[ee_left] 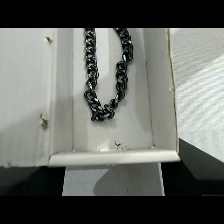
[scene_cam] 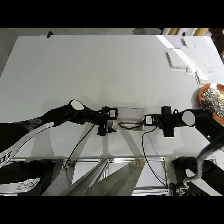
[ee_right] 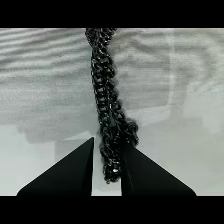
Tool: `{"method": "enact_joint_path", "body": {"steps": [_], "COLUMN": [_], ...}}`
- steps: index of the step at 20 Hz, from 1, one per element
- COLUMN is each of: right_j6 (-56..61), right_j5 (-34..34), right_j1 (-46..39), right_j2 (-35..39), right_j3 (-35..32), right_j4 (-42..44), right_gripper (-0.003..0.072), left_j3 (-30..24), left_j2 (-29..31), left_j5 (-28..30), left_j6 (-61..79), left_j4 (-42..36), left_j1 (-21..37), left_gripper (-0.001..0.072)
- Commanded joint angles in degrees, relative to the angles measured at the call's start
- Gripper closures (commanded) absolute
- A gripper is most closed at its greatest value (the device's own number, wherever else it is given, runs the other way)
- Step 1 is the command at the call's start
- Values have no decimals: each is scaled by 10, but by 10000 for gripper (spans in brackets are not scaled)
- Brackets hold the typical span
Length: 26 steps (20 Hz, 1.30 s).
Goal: Fold the box and place the chain.
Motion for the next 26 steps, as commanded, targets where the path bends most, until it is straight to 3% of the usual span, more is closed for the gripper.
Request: {"method": "enact_joint_path", "body": {"steps": [1, 2, 6, 9, 13, 17, 22, 26], "right_j6": [0, 0, 24, 24, 14, -3, -16, -45], "right_j5": [-10, -12, 4, 16, 17, 25, 81, 82], "right_j1": [0, 0, 0, 0, 0, 0, 0, 3], "right_j2": [-17, -17, 13, 79, 181, 217, 217, 216], "right_j3": [0, 0, 0, 0, 0, 0, 0, -1], "right_j4": [-2, -3, -5, 17, 164, 320, 394, 443], "right_gripper": [556, 660, 666, 666, 666, 666, 666, 666], "left_j3": [0, 0, 0, 0, 0, 0, 0, 0], "left_j2": [0, 0, 0, 0, 0, 0, 0, 0], "left_j5": [0, 0, 0, 0, 0, 0, 0, 0], "left_j6": [0, 0, 0, 0, 0, 0, 0, 0], "left_j4": [0, 0, 0, 0, 0, 0, 0, 0], "left_j1": [0, 0, 0, 0, 0, 0, 0, 0], "left_gripper": [437, 437, 437, 437, 437, 437, 437, 437]}}
